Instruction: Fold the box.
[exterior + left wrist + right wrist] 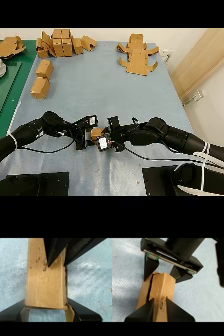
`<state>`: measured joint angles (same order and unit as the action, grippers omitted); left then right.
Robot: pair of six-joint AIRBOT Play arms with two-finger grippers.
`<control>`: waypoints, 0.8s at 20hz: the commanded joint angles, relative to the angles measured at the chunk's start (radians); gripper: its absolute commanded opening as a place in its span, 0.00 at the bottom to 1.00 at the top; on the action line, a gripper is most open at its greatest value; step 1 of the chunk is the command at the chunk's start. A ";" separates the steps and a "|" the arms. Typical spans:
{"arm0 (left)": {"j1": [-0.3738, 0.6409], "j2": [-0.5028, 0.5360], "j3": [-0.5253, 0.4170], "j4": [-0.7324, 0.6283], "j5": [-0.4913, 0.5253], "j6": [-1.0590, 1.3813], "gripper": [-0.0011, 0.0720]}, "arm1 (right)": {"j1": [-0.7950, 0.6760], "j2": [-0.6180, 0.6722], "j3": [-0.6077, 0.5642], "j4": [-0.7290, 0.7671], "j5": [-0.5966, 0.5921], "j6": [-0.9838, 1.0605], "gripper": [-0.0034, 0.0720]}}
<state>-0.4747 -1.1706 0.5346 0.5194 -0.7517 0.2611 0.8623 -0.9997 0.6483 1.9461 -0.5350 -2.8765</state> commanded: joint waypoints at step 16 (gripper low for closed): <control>0.001 0.000 0.000 0.000 0.000 0.000 0.73 | 0.030 -0.017 -0.009 -0.013 -0.069 0.076 0.25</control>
<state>-0.4747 -1.1706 0.5346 0.5201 -0.7536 0.2615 0.8902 -1.0164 0.6430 1.9320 -0.5865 -2.8235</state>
